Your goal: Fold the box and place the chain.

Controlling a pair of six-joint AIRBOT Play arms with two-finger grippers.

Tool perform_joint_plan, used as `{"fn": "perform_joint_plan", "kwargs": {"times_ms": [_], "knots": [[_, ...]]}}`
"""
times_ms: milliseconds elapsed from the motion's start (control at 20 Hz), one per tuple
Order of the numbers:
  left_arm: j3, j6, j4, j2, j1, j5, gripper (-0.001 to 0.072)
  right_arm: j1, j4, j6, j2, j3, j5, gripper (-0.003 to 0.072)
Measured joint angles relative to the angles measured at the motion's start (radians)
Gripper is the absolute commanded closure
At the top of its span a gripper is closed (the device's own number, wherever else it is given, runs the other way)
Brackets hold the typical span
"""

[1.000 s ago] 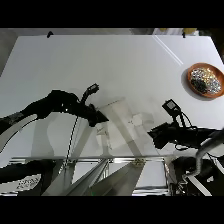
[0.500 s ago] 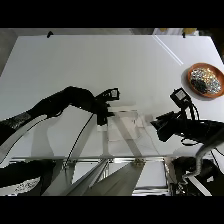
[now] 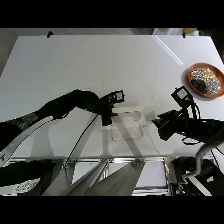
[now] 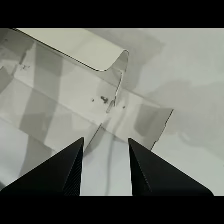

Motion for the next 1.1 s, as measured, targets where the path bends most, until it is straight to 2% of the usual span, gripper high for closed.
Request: {"fn": "perform_joint_plan", "kwargs": {"times_ms": [250,400,700,850,1100], "knots": [[0.01,0.0,-0.047,0.025,-0.001,-0.066,0.0705,0.0,0.0,0.0,0.0,0.0,-0.019,0.0368],[0.06,0.0,-0.017,0.075,0.003,-0.061,0.0706,0.0,0.0,0.0,0.0,0.0,-0.027,0.0368],[0.257,0.0,0.095,0.126,0.091,0.14,0.0706,0.0,0.001,-0.002,0.0,0.0,-0.031,0.0368],[0.314,-0.004,0.142,0.131,0.126,0.243,0.0709,0.0,0.002,-0.002,0.0,0.0,-0.032,0.0368],[0.334,-0.095,0.115,0.118,0.116,0.25,0.0712,0.0,0.005,-0.002,0.0,0.0,-0.032,0.0368]]}}
